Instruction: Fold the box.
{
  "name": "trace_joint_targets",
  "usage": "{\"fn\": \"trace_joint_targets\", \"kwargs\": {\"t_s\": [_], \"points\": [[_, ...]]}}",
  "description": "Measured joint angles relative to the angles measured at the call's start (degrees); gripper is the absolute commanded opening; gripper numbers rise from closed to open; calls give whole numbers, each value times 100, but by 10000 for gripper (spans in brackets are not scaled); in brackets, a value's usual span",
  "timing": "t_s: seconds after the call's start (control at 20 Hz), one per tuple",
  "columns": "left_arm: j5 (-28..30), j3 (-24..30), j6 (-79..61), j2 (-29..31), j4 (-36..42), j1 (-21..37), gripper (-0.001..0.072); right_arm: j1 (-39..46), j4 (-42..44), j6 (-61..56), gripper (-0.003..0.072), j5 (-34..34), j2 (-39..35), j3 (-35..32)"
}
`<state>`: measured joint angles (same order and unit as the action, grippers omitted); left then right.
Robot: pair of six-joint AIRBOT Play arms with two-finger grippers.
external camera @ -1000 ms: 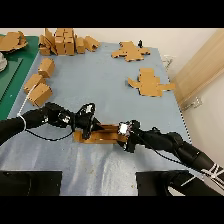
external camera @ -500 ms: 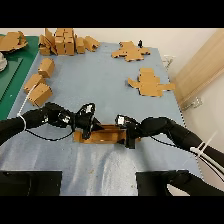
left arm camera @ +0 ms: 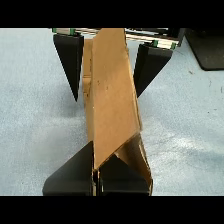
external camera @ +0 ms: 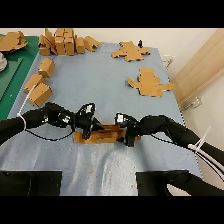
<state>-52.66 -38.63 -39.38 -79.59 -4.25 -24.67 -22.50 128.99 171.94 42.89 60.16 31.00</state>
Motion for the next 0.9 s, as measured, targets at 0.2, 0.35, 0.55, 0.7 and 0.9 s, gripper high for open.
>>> {"fn": "trace_joint_targets", "kwargs": {"t_s": [0.2,0.35,0.55,0.7,0.9], "points": [[0,0,0,0,0,0,13,0,-7,0,711,0,61,0],[0,0,0,2,0,0,14,-4,-2,0,710,0,146,0],[0,0,0,2,0,0,13,-11,31,2,710,-7,264,0],[0,0,0,2,0,0,13,-28,79,2,709,-24,306,0],[-2,0,0,2,-2,0,13,-179,107,4,699,-46,326,2]]}}
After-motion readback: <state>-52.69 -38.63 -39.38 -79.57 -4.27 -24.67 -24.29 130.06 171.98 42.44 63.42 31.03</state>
